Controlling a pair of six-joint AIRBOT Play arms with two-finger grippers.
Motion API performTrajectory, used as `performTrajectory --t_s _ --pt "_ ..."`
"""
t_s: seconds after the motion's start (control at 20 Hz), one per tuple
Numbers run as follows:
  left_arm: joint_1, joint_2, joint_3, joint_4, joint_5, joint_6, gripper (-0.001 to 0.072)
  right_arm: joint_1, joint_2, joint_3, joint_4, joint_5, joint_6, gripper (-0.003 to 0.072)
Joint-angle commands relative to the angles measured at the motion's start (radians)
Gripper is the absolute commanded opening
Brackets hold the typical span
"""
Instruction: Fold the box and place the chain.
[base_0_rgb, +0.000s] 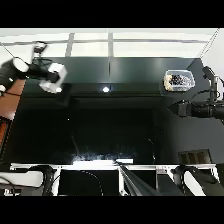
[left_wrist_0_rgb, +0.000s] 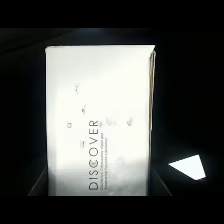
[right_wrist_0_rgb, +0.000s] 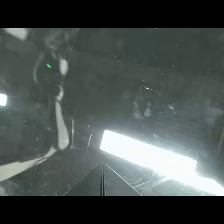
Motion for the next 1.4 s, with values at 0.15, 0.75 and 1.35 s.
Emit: performTrajectory --t_s 0.15,0.75,1.35 --pt "0.195 -0.303 0.371 0.016 -0.087 -0.11 0.0294 0.014 0.0 0.001 0.023 -0.005 0.019 0.0015" --pt "0.158 -0.41 0.761 0.083 -0.417 -0.123 0.0714 0.106 0.001 0.001 0.026 -0.122 0.031 0.0015" --pt "-0.039 0.539 -0.126 -0.097 -0.315 -0.253 0.0028 0.107 0.058 0.021 -0.272 -0.14 0.137 0.0009"
